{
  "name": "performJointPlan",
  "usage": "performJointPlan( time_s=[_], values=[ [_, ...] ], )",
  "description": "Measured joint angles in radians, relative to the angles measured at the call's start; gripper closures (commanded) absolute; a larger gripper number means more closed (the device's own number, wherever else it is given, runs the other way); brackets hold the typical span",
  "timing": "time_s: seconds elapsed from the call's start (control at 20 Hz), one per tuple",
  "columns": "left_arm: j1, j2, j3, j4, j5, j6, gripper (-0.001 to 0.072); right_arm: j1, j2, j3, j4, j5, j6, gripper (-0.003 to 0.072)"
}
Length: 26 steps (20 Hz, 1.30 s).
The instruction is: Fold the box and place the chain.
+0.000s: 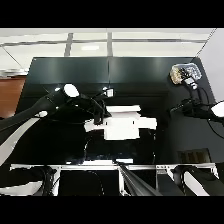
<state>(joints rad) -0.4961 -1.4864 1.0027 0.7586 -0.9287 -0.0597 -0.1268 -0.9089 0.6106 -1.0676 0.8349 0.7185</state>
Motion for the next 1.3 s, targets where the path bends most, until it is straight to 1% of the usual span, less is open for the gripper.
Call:
performJointPlan(
  time_s=[0.1, 0.2, 0.35, 0.5, 0.7, 1.1, 1.3],
  values=[
    [-0.013, -0.008, -0.001, 0.064, 0.045, 0.023, 0.0683, 0.030, 0.000, -0.008, 0.001, 0.020, -0.034, -0.0013],
    [-0.021, -0.012, -0.002, 0.084, 0.076, 0.035, 0.0683, 0.067, 0.000, -0.018, 0.022, 0.036, -0.053, -0.0013],
    [-0.025, -0.015, -0.003, 0.105, 0.101, 0.038, 0.0682, 0.126, 0.000, -0.043, 0.091, 0.050, -0.113, -0.0014],
    [-0.025, -0.016, -0.003, 0.122, 0.106, 0.016, 0.0682, 0.177, 0.000, -0.072, 0.164, 0.055, -0.191, -0.0014],
    [-0.025, -0.018, -0.006, 0.142, 0.103, -0.017, 0.0683, 0.228, 0.000, -0.090, 0.205, 0.066, -0.265, -0.0013],
    [-0.024, -0.019, -0.037, 0.146, 0.102, -0.079, 0.0682, 0.334, -0.014, -0.128, 0.224, 0.065, -0.399, -0.0013],
    [-0.024, -0.019, -0.040, 0.145, 0.106, -0.084, 0.0682, 0.411, -0.040, -0.161, 0.229, 0.026, -0.486, -0.0013]
  ],
)
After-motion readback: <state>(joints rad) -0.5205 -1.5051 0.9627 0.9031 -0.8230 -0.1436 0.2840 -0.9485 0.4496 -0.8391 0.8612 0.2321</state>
